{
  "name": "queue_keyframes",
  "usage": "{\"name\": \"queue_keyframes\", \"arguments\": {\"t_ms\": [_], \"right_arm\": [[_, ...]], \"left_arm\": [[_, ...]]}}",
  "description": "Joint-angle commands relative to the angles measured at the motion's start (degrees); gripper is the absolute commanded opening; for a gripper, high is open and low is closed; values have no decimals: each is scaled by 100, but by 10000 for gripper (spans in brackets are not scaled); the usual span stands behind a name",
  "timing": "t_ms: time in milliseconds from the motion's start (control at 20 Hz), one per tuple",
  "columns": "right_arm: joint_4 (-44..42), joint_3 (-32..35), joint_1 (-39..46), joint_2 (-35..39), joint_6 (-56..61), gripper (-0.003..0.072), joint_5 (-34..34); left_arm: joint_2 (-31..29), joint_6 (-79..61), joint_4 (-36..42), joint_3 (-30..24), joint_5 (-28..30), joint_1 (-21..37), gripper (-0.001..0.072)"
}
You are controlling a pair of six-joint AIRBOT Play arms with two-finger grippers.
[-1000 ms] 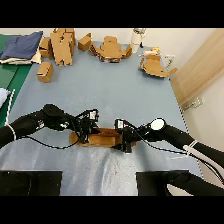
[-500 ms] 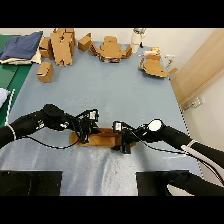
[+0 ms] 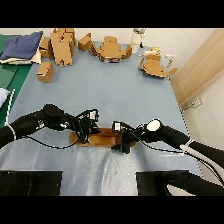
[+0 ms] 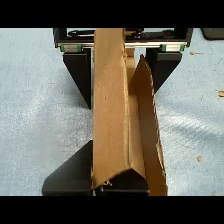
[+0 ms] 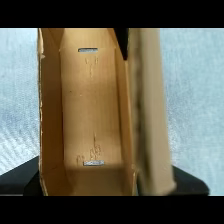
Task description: Fold the box.
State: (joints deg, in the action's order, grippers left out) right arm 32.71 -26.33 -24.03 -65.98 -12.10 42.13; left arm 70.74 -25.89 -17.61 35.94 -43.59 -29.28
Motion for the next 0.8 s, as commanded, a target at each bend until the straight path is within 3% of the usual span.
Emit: {"name": "queue_keyframes", "arguments": {"t_ms": [0, 50, 100, 150, 200, 750], "right_arm": [[2, -2, -4, -4, 2, 719, -13], [2, -2, -4, -4, 2, 717, -13], [4, -2, -4, -4, 2, 681, -13], [4, -2, -4, -4, 2, 593, -9], [4, -2, -4, -7, 2, 577, -9], [2, -2, -4, -9, 2, 578, 26]], "left_arm": [[4, -2, 0, 0, 17, -2, 14], [4, -2, 0, 0, 17, -4, 14], [4, -2, 0, 0, 17, -4, 14], [4, -2, -2, 0, 17, -2, 14], [4, 0, -2, 0, 17, -2, 14], [4, -2, -2, 0, 15, -2, 14]]}}
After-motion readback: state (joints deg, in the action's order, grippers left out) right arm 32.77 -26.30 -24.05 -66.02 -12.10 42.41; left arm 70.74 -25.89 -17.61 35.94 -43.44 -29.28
